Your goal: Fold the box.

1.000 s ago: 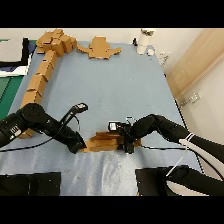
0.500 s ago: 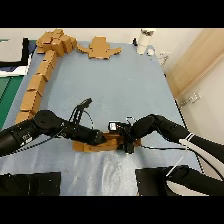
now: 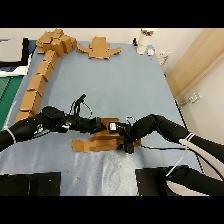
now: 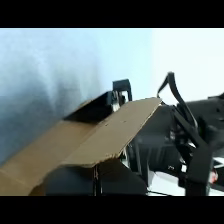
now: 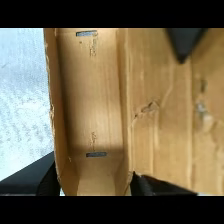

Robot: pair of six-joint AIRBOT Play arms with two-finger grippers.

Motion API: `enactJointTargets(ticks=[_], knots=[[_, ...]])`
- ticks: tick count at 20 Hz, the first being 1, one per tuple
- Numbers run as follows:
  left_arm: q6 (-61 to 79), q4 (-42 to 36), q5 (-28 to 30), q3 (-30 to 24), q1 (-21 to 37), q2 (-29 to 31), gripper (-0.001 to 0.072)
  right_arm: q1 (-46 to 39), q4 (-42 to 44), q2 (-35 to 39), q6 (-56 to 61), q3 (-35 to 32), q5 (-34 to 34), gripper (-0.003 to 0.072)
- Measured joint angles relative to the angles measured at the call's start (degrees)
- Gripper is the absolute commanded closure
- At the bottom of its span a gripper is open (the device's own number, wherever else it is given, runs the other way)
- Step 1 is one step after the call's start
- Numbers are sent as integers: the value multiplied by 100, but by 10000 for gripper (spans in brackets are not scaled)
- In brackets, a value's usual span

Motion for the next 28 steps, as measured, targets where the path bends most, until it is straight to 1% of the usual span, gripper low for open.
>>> enactJointTargets(ticks=[3, 6, 10, 17, 28], knots=[[81, -7, 179, 4, 92, -116, 699, -2, 0, 0, 2, 0, -2, 240], [-9, 219, 236, 20, 127, -289, 699, -2, 0, 0, 2, 0, -2, 240], [-103, 411, 164, 66, 138, -562, 699, -2, 2, 0, 2, 0, -2, 240], [-140, 634, 120, 155, 144, -874, 699, -2, 0, 0, 4, 0, 0, 240], [-229, 907, -11, 332, 146, -1075, 699, -2, 0, 0, 2, -2, 0, 240]])
